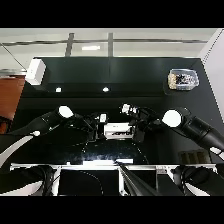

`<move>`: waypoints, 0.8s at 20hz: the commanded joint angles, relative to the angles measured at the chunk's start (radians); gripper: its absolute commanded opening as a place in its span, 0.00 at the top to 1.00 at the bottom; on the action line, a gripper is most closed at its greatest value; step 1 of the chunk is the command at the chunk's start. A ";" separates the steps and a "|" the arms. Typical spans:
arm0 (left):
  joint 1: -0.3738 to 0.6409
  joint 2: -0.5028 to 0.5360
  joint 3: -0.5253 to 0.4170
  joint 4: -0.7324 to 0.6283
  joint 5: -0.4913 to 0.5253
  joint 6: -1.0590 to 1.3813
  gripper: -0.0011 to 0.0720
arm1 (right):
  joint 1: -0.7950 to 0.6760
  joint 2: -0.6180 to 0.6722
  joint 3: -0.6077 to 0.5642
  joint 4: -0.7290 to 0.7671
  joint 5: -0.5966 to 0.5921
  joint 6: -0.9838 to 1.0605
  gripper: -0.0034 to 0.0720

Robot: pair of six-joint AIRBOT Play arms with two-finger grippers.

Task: Fold the box and place the chain.

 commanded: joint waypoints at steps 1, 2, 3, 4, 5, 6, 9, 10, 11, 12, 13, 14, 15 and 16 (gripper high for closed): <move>-0.001 0.000 0.000 0.000 0.000 0.001 0.33 | 0.000 -0.001 0.000 0.001 0.024 0.000 0.58; -0.001 0.000 0.000 0.000 0.000 0.001 0.33 | 0.000 -0.001 0.000 0.001 0.028 0.000 0.58; -0.001 0.000 0.000 0.000 0.000 0.001 0.33 | 0.000 -0.001 0.000 0.001 0.029 0.000 0.58; -0.001 0.000 0.000 0.000 0.000 0.001 0.33 | 0.000 -0.001 0.000 0.001 0.028 0.000 0.58; -0.001 0.000 0.000 0.000 0.000 0.001 0.33 | 0.000 -0.001 0.000 0.001 0.028 0.000 0.58; -0.001 0.000 0.000 0.000 0.000 0.001 0.33 | 0.000 -0.001 0.000 0.001 0.028 0.001 0.50; -0.001 0.000 0.000 0.000 0.000 0.001 0.33 | 0.000 -0.001 0.000 0.000 0.028 0.000 0.43; -0.001 0.000 0.000 0.000 0.000 0.001 0.33 | 0.000 -0.001 0.000 0.000 0.029 0.000 0.44; -0.001 0.000 0.000 0.000 0.000 0.001 0.33 | 0.000 -0.001 0.000 0.000 0.028 0.000 0.43; -0.001 0.000 0.000 0.000 0.000 0.001 0.33 | 0.000 -0.001 0.000 0.000 0.029 0.000 0.43; -0.001 0.000 0.000 0.000 0.000 0.001 0.33 | 0.000 -0.001 0.000 0.002 0.030 0.001 0.43; -0.001 0.000 0.000 0.000 0.000 0.001 0.33 | 0.000 -0.001 -0.001 0.003 0.031 0.001 0.43; -0.001 0.000 0.000 0.000 0.000 0.001 0.33 | 0.000 -0.001 -0.002 0.004 0.032 0.001 0.43; -0.001 0.000 0.000 0.000 0.000 0.001 0.33 | 0.000 -0.001 -0.006 0.005 0.029 0.001 0.43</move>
